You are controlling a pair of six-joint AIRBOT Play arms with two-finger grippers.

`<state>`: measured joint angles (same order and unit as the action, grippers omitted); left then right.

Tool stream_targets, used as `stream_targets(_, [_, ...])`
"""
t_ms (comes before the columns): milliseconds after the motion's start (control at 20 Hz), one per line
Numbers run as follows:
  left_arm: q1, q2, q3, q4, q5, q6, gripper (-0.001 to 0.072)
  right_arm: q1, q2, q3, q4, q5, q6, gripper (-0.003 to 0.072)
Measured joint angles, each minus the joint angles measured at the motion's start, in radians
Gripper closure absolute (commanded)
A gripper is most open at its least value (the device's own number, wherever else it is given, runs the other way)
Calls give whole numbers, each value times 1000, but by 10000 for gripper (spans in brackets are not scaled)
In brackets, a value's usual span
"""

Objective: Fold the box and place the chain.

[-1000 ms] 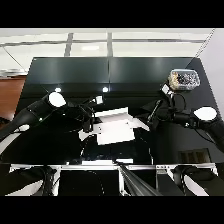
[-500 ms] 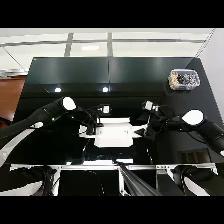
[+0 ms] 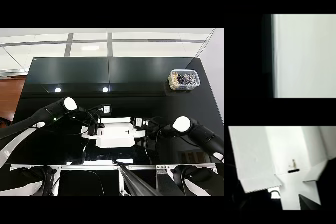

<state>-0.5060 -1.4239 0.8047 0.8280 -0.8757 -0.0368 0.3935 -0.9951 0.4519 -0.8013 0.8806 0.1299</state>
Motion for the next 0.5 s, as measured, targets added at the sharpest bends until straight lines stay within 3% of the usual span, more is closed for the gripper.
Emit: stream_targets(500, [-1, 0, 0, -2, 0, 0, 678, 177, -1, -39, 80, -244, -18, -4])
